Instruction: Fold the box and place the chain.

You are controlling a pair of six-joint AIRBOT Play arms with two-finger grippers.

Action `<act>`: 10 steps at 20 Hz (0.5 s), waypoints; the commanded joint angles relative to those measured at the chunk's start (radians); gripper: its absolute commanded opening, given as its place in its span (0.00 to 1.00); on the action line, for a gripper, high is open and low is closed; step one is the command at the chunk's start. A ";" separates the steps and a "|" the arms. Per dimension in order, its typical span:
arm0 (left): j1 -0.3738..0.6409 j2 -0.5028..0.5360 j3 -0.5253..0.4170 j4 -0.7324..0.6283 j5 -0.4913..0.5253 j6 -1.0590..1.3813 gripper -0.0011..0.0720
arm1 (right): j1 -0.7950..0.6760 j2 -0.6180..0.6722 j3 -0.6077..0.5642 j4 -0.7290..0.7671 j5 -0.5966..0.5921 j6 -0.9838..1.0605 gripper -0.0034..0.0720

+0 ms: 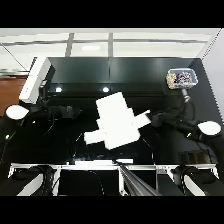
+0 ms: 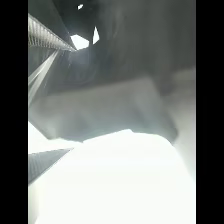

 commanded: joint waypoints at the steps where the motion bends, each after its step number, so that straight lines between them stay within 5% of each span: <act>1: -0.005 -0.226 0.110 -0.122 -0.250 0.052 0.98 | 0.215 0.018 -0.045 0.042 -0.203 0.037 0.07; 5: -0.027 -0.429 0.163 -0.214 -0.383 0.108 0.98 | 0.247 0.018 -0.045 0.043 -0.198 0.038 0.07; 10: -0.099 -0.549 0.165 -0.272 -0.463 0.291 0.98 | 0.247 0.018 -0.045 0.043 -0.197 0.038 0.07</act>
